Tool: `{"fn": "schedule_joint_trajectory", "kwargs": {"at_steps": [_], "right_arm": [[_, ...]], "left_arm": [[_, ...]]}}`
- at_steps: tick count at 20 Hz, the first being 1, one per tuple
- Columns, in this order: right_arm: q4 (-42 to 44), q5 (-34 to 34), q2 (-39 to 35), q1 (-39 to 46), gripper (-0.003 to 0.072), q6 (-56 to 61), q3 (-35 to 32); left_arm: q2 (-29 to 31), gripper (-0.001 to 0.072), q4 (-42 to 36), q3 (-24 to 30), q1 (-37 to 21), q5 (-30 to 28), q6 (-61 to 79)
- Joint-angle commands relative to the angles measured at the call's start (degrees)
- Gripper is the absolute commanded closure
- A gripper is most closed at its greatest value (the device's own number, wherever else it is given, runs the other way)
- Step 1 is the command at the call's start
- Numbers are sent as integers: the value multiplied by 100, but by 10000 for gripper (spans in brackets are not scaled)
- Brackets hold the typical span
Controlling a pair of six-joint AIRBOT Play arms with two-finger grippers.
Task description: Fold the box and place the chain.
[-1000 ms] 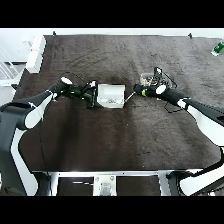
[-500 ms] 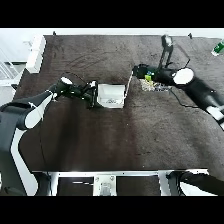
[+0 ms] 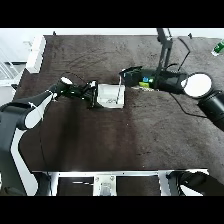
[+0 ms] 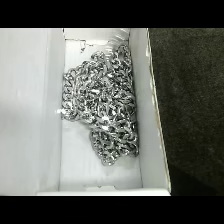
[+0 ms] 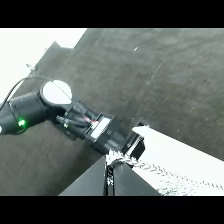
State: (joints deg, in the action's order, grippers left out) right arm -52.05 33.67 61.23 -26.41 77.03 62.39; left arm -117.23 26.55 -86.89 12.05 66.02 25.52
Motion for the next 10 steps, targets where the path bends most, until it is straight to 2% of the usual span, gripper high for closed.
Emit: {"fn": "schedule_joint_trajectory", "kwargs": {"at_steps": [1, 6, 10], "right_arm": [[22, -586, 197, -273, 676, 205, -332], [22, -1327, 804, -291, 676, 289, -431], [136, -1609, 852, -293, 676, 289, -175]], "left_arm": [[-2, 301, 0, 0, -2, -2, 2], [-2, 301, 0, 0, -2, 0, 0], [-4, 301, 0, -2, -2, -2, 0]]}}
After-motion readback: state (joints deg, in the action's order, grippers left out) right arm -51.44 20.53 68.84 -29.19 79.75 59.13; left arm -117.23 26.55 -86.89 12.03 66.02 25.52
